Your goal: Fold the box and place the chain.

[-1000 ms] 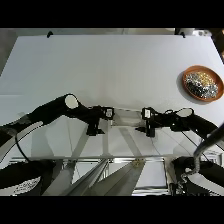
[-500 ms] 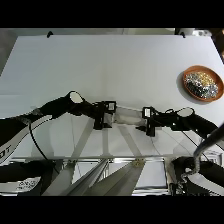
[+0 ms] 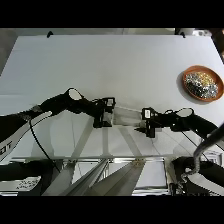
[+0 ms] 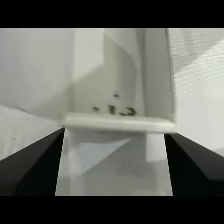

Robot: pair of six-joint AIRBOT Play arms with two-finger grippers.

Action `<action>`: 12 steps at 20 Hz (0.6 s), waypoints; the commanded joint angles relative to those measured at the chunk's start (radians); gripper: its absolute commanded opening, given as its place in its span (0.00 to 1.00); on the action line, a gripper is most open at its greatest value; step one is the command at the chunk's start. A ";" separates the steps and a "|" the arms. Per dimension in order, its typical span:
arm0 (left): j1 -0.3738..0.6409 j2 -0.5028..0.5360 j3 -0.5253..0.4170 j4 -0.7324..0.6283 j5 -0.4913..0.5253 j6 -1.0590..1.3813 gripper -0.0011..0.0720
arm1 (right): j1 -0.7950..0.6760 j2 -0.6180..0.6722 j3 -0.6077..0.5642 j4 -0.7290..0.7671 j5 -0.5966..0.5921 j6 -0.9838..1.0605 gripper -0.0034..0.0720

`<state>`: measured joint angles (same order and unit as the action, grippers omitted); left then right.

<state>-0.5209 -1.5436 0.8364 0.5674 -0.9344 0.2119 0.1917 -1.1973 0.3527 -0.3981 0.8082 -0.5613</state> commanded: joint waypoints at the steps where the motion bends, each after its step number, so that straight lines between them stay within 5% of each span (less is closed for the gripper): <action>1: 0.019 0.008 0.000 0.047 -0.019 -0.010 0.98 | -0.001 0.001 0.000 0.003 -0.011 0.003 0.67; 12: -0.019 -0.004 0.000 0.002 0.021 0.059 0.98 | 0.000 0.001 0.000 0.003 -0.011 0.003 0.67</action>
<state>-0.5274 -1.5417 0.8364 0.5907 -0.9306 0.2623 0.1909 -1.1973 0.3527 -0.3958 0.7982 -0.5579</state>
